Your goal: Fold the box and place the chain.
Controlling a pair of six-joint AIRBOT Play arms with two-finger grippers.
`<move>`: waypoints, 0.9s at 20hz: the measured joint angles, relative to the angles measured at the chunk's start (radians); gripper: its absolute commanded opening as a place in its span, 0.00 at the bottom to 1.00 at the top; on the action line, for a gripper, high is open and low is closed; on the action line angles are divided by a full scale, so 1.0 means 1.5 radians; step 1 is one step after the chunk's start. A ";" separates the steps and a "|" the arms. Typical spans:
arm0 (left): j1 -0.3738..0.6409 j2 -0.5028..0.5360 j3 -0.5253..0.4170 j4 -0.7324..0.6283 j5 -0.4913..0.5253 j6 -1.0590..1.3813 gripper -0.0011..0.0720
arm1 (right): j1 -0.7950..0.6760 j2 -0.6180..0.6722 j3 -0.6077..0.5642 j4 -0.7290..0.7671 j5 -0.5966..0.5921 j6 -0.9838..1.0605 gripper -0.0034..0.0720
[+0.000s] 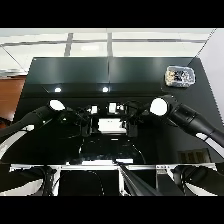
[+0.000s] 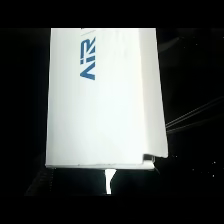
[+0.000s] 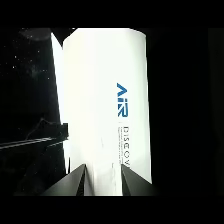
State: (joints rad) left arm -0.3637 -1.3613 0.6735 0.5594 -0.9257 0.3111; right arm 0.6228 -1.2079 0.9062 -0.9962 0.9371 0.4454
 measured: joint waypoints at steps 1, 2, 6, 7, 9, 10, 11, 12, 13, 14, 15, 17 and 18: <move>0.000 0.000 0.000 0.000 0.000 0.000 0.55 | 0.000 0.002 0.000 0.000 0.001 0.000 0.36; 0.000 0.000 0.000 0.000 0.000 0.000 0.55 | 0.000 0.003 0.000 0.000 0.000 0.000 0.36; 0.000 0.000 0.000 0.000 0.000 0.000 0.55 | 0.000 0.005 0.000 0.000 0.000 0.003 0.36; 0.000 0.000 0.000 0.000 0.000 0.000 0.55 | 0.000 0.005 0.000 0.000 0.000 0.004 0.21; 0.000 0.000 0.000 0.000 0.000 0.000 0.55 | 0.000 0.005 0.000 0.001 -0.002 0.008 0.20; 0.000 0.000 0.000 0.000 0.000 0.000 0.55 | 0.000 0.005 0.000 0.001 -0.002 0.010 0.20; 0.000 0.000 0.000 0.000 0.000 0.000 0.55 | 0.000 0.005 0.000 0.000 -0.002 0.011 0.20; 0.000 0.000 0.000 0.000 0.000 0.000 0.55 | 0.000 0.005 0.000 0.001 -0.003 0.012 0.20; 0.000 0.000 0.000 0.000 0.000 0.000 0.55 | 0.000 0.005 0.000 0.001 -0.003 0.013 0.20; 0.000 0.000 0.000 0.000 0.000 0.000 0.55 | 0.000 0.005 0.000 0.000 -0.003 0.014 0.20; 0.000 0.000 0.000 0.000 0.000 0.000 0.55 | 0.000 0.005 0.000 0.000 -0.003 0.015 0.22; 0.000 0.000 0.000 0.000 0.000 0.000 0.55 | 0.000 0.003 0.000 0.001 -0.002 0.017 0.21; 0.000 0.000 0.000 0.000 0.000 0.000 0.55 | 0.000 0.002 0.000 0.001 -0.001 0.018 0.21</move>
State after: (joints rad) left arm -0.3637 -1.3613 0.6735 0.5594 -0.9253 0.3107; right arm 0.6228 -1.2053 0.9062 -0.9951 0.9356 0.4717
